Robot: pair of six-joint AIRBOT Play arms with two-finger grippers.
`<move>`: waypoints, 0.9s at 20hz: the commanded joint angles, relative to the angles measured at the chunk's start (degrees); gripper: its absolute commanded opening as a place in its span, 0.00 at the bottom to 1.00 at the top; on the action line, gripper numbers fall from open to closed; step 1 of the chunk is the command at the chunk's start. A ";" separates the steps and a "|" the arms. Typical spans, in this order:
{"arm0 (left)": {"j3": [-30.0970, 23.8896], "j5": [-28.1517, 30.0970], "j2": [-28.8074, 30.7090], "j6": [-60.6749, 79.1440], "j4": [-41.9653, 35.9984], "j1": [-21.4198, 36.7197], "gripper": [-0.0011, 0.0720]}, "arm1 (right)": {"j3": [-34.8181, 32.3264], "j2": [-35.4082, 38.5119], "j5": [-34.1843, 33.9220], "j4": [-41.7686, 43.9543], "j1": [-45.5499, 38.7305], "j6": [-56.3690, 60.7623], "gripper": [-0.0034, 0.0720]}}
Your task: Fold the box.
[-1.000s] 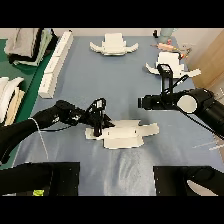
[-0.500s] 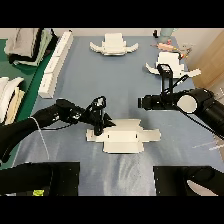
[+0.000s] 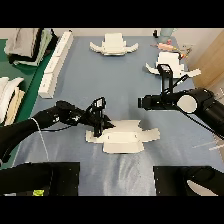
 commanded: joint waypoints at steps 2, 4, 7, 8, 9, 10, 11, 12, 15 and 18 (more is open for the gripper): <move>-0.55 0.22 -0.04 -2.89 0.31 -0.04 0.03 | 0.04 -0.04 0.13 0.42 0.17 -0.02 0.16; -0.55 0.24 -0.04 -3.45 0.46 -0.04 0.04 | 0.04 -0.04 0.31 0.39 0.17 -0.02 0.16; -0.55 0.26 -0.04 -3.43 0.50 -0.04 0.03 | 0.04 0.22 1.53 0.35 0.13 0.00 0.15; -0.55 0.24 -0.04 -3.41 0.50 -0.04 0.03 | 0.04 0.46 2.54 0.13 0.13 0.24 0.15; -0.55 0.11 -0.02 -3.41 0.48 -0.04 0.03 | 0.04 0.74 4.35 -0.15 0.13 1.33 0.06; -0.55 -0.07 -0.02 -3.41 0.48 -0.04 0.03 | 0.07 1.11 7.15 -0.44 0.13 3.04 0.05; -0.55 -0.28 -0.02 -3.41 0.44 -0.04 0.03 | 0.07 1.46 10.91 -0.72 0.13 4.79 0.05; -0.55 -0.74 -0.02 -3.41 0.42 -0.13 0.03 | 0.07 1.77 15.17 -0.92 0.13 6.34 0.05; -0.55 -1.70 -0.02 -3.41 0.39 -0.13 0.03 | 0.04 2.89 27.74 -0.90 0.74 8.41 0.05; -0.55 -1.73 -0.02 -3.41 0.26 -0.13 0.03 | -0.11 4.59 32.02 -0.11 7.52 5.92 0.05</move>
